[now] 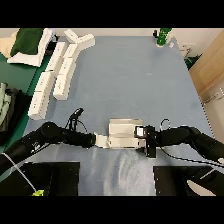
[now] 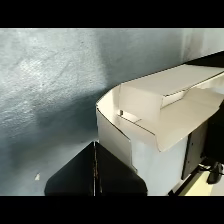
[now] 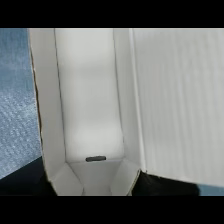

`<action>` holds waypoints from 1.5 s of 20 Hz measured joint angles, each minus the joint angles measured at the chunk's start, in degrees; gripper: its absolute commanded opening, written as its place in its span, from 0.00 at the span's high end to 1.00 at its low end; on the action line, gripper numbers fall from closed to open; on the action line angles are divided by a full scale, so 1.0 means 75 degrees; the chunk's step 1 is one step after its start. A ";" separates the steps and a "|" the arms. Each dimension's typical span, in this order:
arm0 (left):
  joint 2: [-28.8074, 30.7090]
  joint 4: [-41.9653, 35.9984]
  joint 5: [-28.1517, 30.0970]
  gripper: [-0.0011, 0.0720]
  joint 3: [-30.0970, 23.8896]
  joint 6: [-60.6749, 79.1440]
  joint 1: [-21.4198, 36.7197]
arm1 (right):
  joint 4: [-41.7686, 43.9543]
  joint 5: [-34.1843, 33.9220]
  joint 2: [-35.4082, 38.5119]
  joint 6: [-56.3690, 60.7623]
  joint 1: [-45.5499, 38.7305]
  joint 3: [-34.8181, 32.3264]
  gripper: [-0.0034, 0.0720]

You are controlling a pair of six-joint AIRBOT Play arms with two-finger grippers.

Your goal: Fold the box.

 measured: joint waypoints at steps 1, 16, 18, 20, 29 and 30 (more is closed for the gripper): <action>-0.0006 -0.0064 0.0023 0.94 0.0000 0.0003 -0.0041 | 0.0000 -0.0003 0.0000 0.0000 0.0000 0.0000 0.31; -0.0079 -0.1574 0.0111 0.34 0.0335 0.0481 -0.0560 | 0.0000 -0.0003 0.0000 -0.0003 0.0000 0.0003 0.31; -0.0102 -0.1827 0.0393 0.34 0.0341 0.0600 -0.0749 | 0.0000 0.0000 0.0000 0.0000 0.0000 0.0000 0.31; -0.0111 -0.1973 0.0580 0.38 0.0341 0.0664 -0.0915 | 0.0000 0.0000 0.0000 0.0000 0.0000 0.0000 0.31; -0.0160 0.0254 0.1469 0.41 0.0947 -0.1900 -0.2192 | 0.0000 -0.0003 0.0000 0.0000 0.0000 0.0000 0.31; -0.0204 0.0705 0.1480 0.41 0.1070 -0.2425 -0.2311 | 0.0000 -0.0003 0.0000 -0.0003 0.0000 0.0000 0.31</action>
